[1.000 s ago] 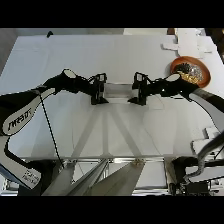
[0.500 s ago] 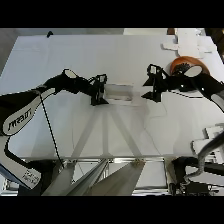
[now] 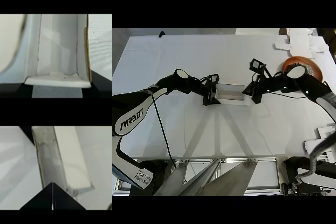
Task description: Fold the box and place the chain.
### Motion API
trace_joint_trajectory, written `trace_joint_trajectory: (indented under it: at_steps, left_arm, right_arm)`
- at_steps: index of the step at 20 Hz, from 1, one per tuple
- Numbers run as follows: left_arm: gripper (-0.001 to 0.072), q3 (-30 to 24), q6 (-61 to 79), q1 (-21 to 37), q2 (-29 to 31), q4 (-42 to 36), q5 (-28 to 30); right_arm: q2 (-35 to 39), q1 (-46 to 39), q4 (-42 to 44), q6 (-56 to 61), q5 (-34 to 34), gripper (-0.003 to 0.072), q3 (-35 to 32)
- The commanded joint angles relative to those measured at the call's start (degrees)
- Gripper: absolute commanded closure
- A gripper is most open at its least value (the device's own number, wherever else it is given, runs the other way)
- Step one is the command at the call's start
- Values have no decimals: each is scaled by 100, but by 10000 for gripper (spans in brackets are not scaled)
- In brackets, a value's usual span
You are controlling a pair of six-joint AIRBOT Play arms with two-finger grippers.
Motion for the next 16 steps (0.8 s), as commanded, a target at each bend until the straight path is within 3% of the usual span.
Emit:
trace_joint_trajectory:
  at_steps: [1, 4, 8, 16]
  left_arm:
    - [435, 2, 0, 0, 2, 2, 0]
    - [435, 2, 0, 0, 0, 2, 0]
    - [435, 2, 0, 0, 0, 2, 0]
    - [435, 2, 0, 0, 2, 4, 0]
  right_arm:
    - [-289, 186, 719, 192, -1268, 679, 11]
    - [-754, 177, 728, 442, -1690, 679, 68]
    - [-1235, 177, 592, 461, -1488, 678, 103]
    - [-463, 133, 240, 455, -922, 676, 295]
